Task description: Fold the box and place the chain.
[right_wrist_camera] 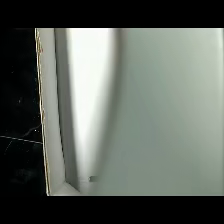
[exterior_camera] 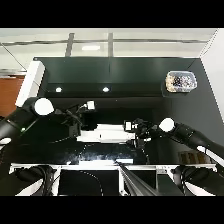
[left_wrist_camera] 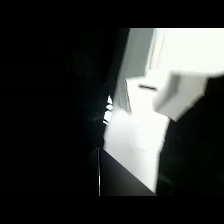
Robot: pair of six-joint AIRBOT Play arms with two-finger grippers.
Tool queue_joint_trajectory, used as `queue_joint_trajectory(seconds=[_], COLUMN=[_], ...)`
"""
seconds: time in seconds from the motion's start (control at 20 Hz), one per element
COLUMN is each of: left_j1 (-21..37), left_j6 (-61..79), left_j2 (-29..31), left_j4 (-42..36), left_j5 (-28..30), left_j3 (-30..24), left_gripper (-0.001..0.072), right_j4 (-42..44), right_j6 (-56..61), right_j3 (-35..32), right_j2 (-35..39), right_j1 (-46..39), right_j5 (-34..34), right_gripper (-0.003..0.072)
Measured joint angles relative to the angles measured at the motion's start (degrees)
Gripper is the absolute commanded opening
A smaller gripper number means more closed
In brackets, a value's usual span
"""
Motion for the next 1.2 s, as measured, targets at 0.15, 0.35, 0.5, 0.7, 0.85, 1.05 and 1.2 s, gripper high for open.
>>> queue_joint_trajectory(seconds=[0.15, 0.35, 0.5, 0.7, 0.85, 1.05, 1.2], left_j1=[0.17, -0.66, -0.87, -1.01, -1.05, -2.12, -3.30], left_j6=[-8.61, -2.40, 4.11, 12.50, 14.99, 14.91, 14.69], left_j2=[1.92, 1.36, -2.16, -8.37, -11.30, -12.70, -12.87], left_j4=[-5.66, -28.74, -42.53, -51.76, -49.86, -40.06, -36.22], left_j5=[-4.68, 0.02, 10.82, 19.52, 20.96, 19.61, 19.21], left_j3=[-1.90, -7.26, -9.33, -9.62, -9.18, -8.31, -6.80], left_gripper=[0.0032, 0.0031, 0.0031, 0.0029, 0.0029, 0.0030, 0.0033], right_j4=[-0.09, -0.11, -0.11, -0.11, -0.11, -0.13, -0.13], right_j6=[0.00, -0.02, -0.02, 0.00, 0.00, -0.02, -0.04], right_j3=[0.02, -0.02, -0.02, -0.02, -0.02, -0.02, -0.02], right_j2=[0.00, 0.00, 0.00, 0.00, 0.00, 0.00, 0.00], right_j1=[0.00, 0.00, 0.00, 0.00, 0.00, 0.00, 0.00], right_j5=[0.02, 0.02, 0.02, 0.02, 0.02, 0.02, 0.04], right_gripper=[0.0433, 0.0433, 0.0433, 0.0433, 0.0433, 0.0434, 0.0434])
